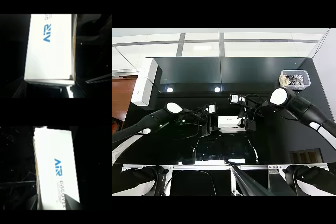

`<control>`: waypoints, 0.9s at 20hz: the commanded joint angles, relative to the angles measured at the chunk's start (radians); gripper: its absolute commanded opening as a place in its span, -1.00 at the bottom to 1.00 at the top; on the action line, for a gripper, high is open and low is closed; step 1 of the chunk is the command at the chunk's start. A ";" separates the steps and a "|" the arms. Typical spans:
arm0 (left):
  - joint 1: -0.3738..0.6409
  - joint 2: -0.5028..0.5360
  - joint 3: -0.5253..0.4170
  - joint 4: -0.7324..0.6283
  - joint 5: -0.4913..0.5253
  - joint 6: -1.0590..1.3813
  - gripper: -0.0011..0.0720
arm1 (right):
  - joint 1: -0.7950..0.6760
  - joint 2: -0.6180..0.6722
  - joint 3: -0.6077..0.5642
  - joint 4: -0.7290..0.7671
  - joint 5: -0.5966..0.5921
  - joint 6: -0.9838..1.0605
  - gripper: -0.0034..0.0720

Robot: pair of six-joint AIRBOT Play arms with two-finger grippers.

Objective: Fold the box and place the chain.

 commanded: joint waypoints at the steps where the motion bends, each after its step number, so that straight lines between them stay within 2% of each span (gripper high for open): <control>1: 0.000 -0.001 0.001 0.000 0.000 -0.001 -0.03 | 0.001 0.001 0.001 -0.012 -0.003 0.024 0.14; 15: 0.000 -0.001 0.001 0.000 0.000 -0.001 -0.03 | 0.001 0.018 0.001 -0.012 -0.002 0.039 0.13; 16: 0.000 -0.001 0.001 0.000 0.000 -0.001 -0.03 | 0.001 0.018 0.000 -0.012 0.002 0.041 -0.02; 18: 0.000 -0.001 0.001 0.000 0.000 -0.001 -0.03 | 0.001 0.018 0.000 -0.012 0.002 0.042 -0.02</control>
